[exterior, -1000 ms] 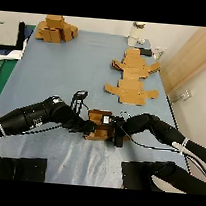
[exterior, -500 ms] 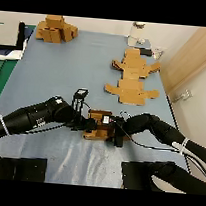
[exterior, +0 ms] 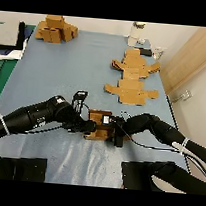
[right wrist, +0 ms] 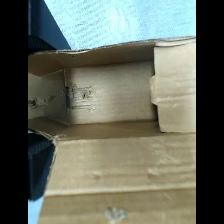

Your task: Fold the box.

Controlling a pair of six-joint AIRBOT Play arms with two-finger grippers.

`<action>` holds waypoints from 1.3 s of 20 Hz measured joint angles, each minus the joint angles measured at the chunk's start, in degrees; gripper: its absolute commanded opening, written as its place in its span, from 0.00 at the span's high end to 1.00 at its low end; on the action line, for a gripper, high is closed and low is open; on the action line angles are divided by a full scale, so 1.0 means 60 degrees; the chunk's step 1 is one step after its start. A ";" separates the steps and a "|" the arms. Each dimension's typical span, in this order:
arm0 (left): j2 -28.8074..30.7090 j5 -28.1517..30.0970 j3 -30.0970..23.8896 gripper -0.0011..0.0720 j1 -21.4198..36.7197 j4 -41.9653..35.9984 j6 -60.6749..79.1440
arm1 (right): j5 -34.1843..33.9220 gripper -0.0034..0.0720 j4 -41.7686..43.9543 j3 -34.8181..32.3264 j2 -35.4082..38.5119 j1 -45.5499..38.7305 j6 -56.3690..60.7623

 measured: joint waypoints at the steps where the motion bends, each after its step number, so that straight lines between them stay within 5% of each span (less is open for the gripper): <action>1: -0.0025 -0.0047 0.0029 0.34 0.0000 0.0047 -0.0069 | 0.0000 0.24 0.0000 0.0000 -0.0004 0.0000 0.0000; 19: -0.2095 -0.0863 0.1483 0.35 -0.1064 0.1792 -0.2779 | 0.0000 0.24 0.0000 0.0000 0.0000 0.0000 0.0000; 22: -0.2495 -0.0947 0.1854 0.44 -0.1249 0.1974 -0.3002 | 0.0000 0.24 0.0000 0.0000 -0.0004 0.0000 0.0000; 24: -0.2783 -0.1362 0.2197 0.97 -0.1410 0.2328 -0.3104 | -0.0004 0.24 0.0000 0.0000 -0.0004 0.0000 0.0000; 26: -0.2962 -0.1865 0.2441 0.97 -0.1523 0.2747 -0.3195 | -0.0004 0.25 -0.0011 0.0000 0.0000 -0.0004 0.0011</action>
